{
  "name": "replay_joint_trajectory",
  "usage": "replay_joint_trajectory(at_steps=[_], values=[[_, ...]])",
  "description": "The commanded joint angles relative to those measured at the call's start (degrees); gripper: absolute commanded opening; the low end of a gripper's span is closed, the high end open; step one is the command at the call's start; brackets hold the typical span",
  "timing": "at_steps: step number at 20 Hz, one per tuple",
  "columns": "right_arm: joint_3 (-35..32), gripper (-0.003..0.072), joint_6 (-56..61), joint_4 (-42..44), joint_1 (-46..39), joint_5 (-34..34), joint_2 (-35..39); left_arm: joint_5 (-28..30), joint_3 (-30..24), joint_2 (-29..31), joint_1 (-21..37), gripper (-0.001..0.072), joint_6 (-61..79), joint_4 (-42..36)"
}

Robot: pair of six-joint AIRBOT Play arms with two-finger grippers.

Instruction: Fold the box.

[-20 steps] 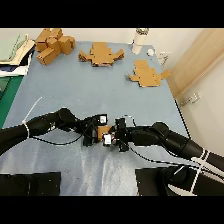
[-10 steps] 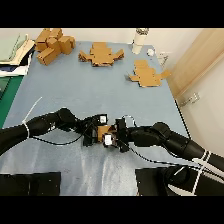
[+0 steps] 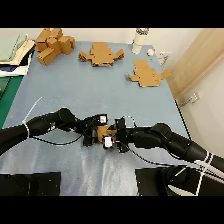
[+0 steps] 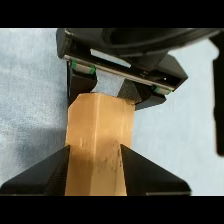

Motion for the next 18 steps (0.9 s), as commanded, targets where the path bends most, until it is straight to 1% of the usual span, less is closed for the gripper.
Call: replay_joint_trajectory(at_steps=[1, 7, 9, 11, 13, 15, 16, 17, 18], values=[[0.02, 0.0495, 0.02, -2.14, 1.62, 3.04, -0.61, 0.0, -0.02, 0.0, 0.0, 0.0527, 0.02, 0.04], [0.02, 0.0494, 0.04, -2.21, 1.79, 3.17, -1.88, 0.02, -0.02, 0.0, 0.0, 0.0527, 0.02, 0.04], [0.02, 0.0493, 2.1, -4.35, 3.17, 3.28, -2.03, 0.0, -0.02, 0.0, 0.0, 0.0527, 0.02, 0.04], [0.02, 0.0492, 11.54, -12.02, 5.66, 3.56, -2.03, 0.02, -0.02, 0.0, 0.0, 0.0527, 0.02, 0.02], [0.02, 0.0492, 25.09, -24.33, 8.63, 3.54, -2.03, 0.0, -0.02, 0.0, 0.0, 0.0527, 0.02, 0.04], [0.02, 0.0492, 39.1, -38.69, 12.04, 3.41, -1.99, 0.02, -0.02, 0.0, 0.0, 0.0527, 0.02, 0.02], [0.0, 0.0492, 44.61, -43.74, 13.49, 3.19, -1.99, 0.02, -0.02, 0.0, 0.0, 0.0528, 0.02, 0.04], [-0.04, 0.0492, 49.07, -47.56, 14.71, 2.8, -1.99, 0.0, -0.02, 0.0, 0.0, 0.0527, 0.02, 0.02], [-0.04, 0.0492, 50.95, -49.22, 15.43, 2.49, -1.99, 0.0, -0.02, 0.0, 0.0, 0.0527, 0.02, 0.04]])
